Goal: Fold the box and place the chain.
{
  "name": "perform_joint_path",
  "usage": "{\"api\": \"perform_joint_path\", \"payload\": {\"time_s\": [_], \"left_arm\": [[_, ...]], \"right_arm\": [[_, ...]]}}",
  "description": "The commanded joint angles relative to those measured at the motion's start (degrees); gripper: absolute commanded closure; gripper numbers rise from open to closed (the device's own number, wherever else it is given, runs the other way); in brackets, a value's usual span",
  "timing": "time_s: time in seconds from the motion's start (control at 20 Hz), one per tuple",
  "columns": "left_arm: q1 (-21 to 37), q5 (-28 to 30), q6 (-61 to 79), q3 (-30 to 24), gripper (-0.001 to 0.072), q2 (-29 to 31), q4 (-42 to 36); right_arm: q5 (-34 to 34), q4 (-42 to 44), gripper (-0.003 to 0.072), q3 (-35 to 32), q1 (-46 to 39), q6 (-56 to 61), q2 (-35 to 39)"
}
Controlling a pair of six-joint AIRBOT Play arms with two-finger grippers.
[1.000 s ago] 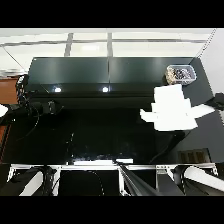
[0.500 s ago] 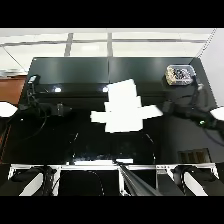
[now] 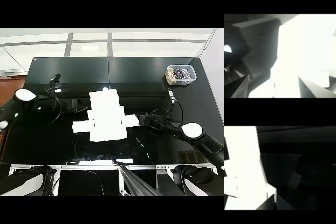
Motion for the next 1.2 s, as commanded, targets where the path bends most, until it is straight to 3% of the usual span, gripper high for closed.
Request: {"api": "perform_joint_path", "payload": {"time_s": [0.0, 0.25, 0.3, 0.35, 0.4, 0.5, 0.6, 0.75, 0.85, 0.9, 1.0, 1.05, 1.1, 1.15], "left_arm": [[-0.7, -8.1, 3.1, 5.9, 0.0005, -11.5, -5.8], [-4.1, -16.7, 14.8, 12.9, 0.0007, -20.5, -11.3], [-4.7, -20.8, 17.0, 15.1, 0.0048, -22.5, -11.1], [-5.1, -24.7, 18.7, 17.1, 0.0161, -24.2, -10.5], [-5.7, -28.5, 19.7, 19.4, 0.0227, -26.0, -8.4], [-6.6, -32.1, 19.5, 22.9, 0.0227, -27.9, -0.6], [-7.8, -32.9, 20.0, 24.4, 0.0239, -28.0, 5.6], [-8.4, -33.4, 22.8, 24.6, 0.0391, -28.0, 6.3], [-8.6, -33.3, 23.8, 24.6, 0.0454, -28.0, 6.4], [-8.5, -33.0, 23.9, 24.6, 0.0567, -28.0, 6.4], [-8.5, -33.2, 23.9, 24.6, 0.063, -27.9, 6.4], [-8.5, -33.4, 24.0, 24.7, 0.0685, -27.9, 6.4], [-8.5, -33.8, 23.8, 24.9, 0.0686, -27.9, 6.4], [-8.5, -34.1, 23.5, 25.1, 0.0686, -27.5, 6.4]], "right_arm": [[-1.8, 0.3, 0.0673, -0.3, 1.6, 0.5, 0.1], [-0.7, 0.3, 0.0673, -0.3, 1.6, 0.6, 0.1], [-0.5, 0.3, 0.0673, -0.3, 1.6, 0.6, 0.1], [-0.5, 0.3, 0.0673, -0.3, 1.6, 0.6, 0.1], [-0.5, 0.3, 0.0673, -0.3, 1.6, 0.6, 0.1], [-0.5, 0.3, 0.0673, -0.3, 1.6, 0.6, 0.1], [-0.5, 0.2, 0.0673, -0.3, 1.6, 0.6, 0.1], [-0.5, 0.2, 0.0673, -0.3, 1.6, 0.6, 0.1], [-0.6, 0.2, 0.0673, -0.3, 1.6, 0.6, 0.1], [-0.6, 0.2, 0.0673, -0.3, 1.6, 0.6, 0.1], [-0.6, -0.2, 0.0644, -0.3, 1.6, 0.6, 0.1], [-1.0, -0.4, 0.0349, -0.2, 1.3, 0.6, 0.1], [-0.3, -0.8, 0.0058, 0.0, 0.4, 0.6, 0.2], [2.3, -3.1, -0.0001, 0.9, -1.0, 0.5, 0.3]]}}
